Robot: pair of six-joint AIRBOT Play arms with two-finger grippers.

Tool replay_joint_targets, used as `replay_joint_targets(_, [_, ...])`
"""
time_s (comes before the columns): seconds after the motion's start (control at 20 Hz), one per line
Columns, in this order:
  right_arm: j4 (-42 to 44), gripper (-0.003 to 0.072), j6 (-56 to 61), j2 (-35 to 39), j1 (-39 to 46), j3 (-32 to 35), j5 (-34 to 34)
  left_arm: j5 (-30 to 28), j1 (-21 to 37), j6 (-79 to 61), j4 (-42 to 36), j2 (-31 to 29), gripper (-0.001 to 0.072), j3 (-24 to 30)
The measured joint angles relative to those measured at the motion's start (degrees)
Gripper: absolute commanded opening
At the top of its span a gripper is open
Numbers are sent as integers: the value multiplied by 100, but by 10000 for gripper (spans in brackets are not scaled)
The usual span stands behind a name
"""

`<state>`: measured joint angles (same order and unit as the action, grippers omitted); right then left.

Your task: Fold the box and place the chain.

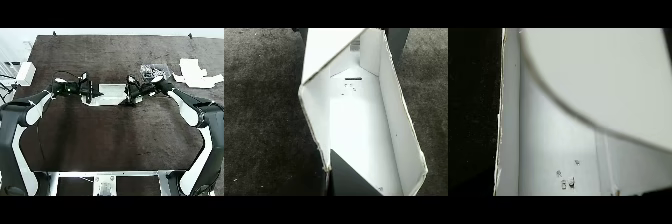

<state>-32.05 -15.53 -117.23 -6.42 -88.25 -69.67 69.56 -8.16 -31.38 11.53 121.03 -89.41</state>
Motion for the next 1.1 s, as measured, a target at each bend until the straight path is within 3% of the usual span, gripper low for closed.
replay_joint_targets(0.15, [0,585,0,0,0,0,0,2,0,0,0,0,26,0])
replay_joint_targets(0.25, [-2,585,11,0,0,0,2,26,0,-2,13,2,405,0])
replay_joint_targets(0.6, [-2,585,11,0,2,0,2,48,55,-13,0,-33,410,-2])
replay_joint_targets(0.75, [-2,585,9,0,2,0,2,323,205,-11,4,-59,410,-81])
replay_joint_targets(1.0, [-2,585,7,0,2,0,2,1189,643,96,2,-68,386,-415])
replay_joint_targets(1.05, [-2,585,7,0,2,0,2,1368,730,192,2,-68,158,-520])
replay_joint_targets(1.1, [-2,585,4,0,2,0,0,1539,800,302,2,-68,18,-636])
